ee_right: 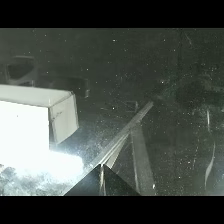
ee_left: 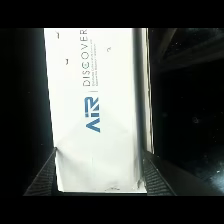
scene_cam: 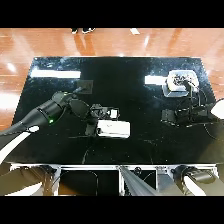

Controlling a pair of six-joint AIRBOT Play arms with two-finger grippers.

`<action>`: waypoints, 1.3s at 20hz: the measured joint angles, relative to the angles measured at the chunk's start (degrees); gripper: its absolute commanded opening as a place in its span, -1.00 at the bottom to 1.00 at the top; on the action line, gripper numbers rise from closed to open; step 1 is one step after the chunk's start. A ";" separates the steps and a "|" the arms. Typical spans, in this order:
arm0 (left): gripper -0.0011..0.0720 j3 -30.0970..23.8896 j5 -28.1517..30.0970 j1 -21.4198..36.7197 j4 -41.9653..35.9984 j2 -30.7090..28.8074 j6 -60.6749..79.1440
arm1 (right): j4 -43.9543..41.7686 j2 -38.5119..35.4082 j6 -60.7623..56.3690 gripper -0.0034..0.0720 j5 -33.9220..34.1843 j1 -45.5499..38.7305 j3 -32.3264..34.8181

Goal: Fold the box and place the chain.

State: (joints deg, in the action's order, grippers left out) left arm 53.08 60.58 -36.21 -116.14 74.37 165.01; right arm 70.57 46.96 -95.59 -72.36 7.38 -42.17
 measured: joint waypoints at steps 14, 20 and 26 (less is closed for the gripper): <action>0.77 0.46 0.66 -0.02 -0.22 0.00 -1.51 | 0.00 0.00 0.00 -0.84 0.57 0.00 0.00; 0.77 0.50 -0.42 0.00 -0.20 -0.07 -1.92 | 0.00 0.00 0.02 -0.84 0.57 0.00 0.00; 0.77 0.39 -0.04 0.09 0.02 0.17 -3.23 | 0.00 0.00 0.02 -0.84 0.57 0.00 0.00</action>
